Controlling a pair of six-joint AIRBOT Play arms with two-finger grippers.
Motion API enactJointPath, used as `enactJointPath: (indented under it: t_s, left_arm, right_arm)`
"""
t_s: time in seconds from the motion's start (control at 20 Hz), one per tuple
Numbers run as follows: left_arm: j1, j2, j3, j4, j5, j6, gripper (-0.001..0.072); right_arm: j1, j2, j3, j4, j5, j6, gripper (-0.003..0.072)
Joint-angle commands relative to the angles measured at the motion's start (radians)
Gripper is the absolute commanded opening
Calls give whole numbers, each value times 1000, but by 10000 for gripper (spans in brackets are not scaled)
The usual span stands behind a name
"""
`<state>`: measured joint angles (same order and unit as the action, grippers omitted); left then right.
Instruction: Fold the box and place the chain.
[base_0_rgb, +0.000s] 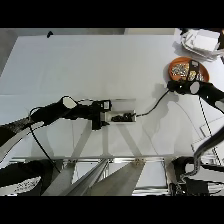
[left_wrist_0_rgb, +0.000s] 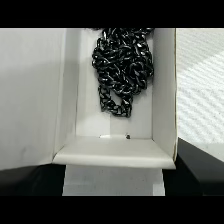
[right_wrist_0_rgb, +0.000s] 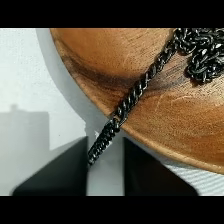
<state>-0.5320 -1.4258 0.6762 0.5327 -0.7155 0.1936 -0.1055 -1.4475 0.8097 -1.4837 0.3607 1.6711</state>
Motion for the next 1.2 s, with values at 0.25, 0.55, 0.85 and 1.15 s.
enactJointPath:
  t_s: [0.25, 0.55, 0.85, 1.15]
  left_arm:
    - [0, 0, 0, 0, 0, 0, 132]
    - [0, 0, 0, 0, 0, 0, 132]
    - [0, 0, 0, 0, 1, 0, 132]
    - [0, 0, 0, 0, 0, 0, 132]
  right_arm:
    - [39, 24, 1, 3, -3, -12, 11]
    - [54, 383, 12, 42, 154, -113, 10]
    - [133, 566, 13, 260, 373, -290, 10]
    - [162, 721, 13, 515, 550, -409, 10]
